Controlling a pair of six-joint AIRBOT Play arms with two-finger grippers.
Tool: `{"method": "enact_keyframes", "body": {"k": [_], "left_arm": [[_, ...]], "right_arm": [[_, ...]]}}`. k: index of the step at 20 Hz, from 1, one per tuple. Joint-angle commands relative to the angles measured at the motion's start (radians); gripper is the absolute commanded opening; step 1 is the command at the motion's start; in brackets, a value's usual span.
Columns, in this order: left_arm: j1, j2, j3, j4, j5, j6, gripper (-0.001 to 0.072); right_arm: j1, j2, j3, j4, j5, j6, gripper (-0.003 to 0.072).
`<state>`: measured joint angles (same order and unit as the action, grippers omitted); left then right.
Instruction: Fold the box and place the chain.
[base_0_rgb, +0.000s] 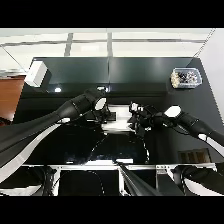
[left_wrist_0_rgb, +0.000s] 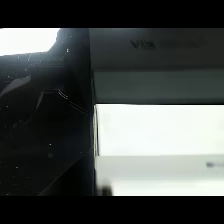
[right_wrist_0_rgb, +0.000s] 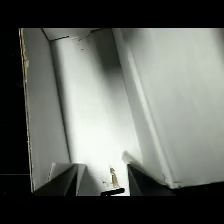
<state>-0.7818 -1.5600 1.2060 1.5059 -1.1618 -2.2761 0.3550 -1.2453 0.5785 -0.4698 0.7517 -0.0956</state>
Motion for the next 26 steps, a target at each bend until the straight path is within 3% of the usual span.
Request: {"method": "enact_keyframes", "body": {"k": [1,3,5,9,11,15,16,19,22,26], "left_arm": [[0.0,0.0,0.0,0.0,0.002,0.001,0.0026],[0.0,0.0,0.0,0.0,0.002,0.001,0.0026],[0.0,0.0,0.0,0.0,0.005,0.002,0.0026],[0.0,0.0,0.0,0.0,0.001,0.002,0.0026],[0.0,0.0,0.0,0.0,0.001,0.002,0.0026],[0.0,0.0,0.0,0.0,-0.001,0.002,0.0026],[0.0,0.0,0.0,0.0,-0.002,0.002,0.0026],[0.0,0.0,0.0,0.0,-0.002,0.002,0.0026],[0.0,0.0,0.0,0.0,-0.002,0.002,0.0026],[0.0,0.0,0.0,0.0,-0.002,0.002,0.0026]], "right_arm": [[0.0,0.0,0.001,-0.017,0.003,0.028,0.0123],[0.0,0.01,0.002,-0.058,0.003,0.116,0.0003],[-0.022,0.066,0.01,-0.169,0.039,0.352,0.0013],[-0.171,0.262,0.106,-0.509,0.36,0.861,0.0013],[-0.316,0.33,0.089,-0.52,0.34,1.091,0.0013],[-0.52,0.286,-0.084,-0.465,0.095,1.489,0.0013],[-0.538,0.251,-0.114,-0.434,0.084,1.508,0.0013],[-0.5,0.113,-0.126,-0.262,0.211,1.295,0.0012],[-0.433,0.002,-0.126,-0.124,0.246,1.163,0.0013],[-0.349,-0.04,-0.121,0.071,0.249,1.012,0.0013]]}}
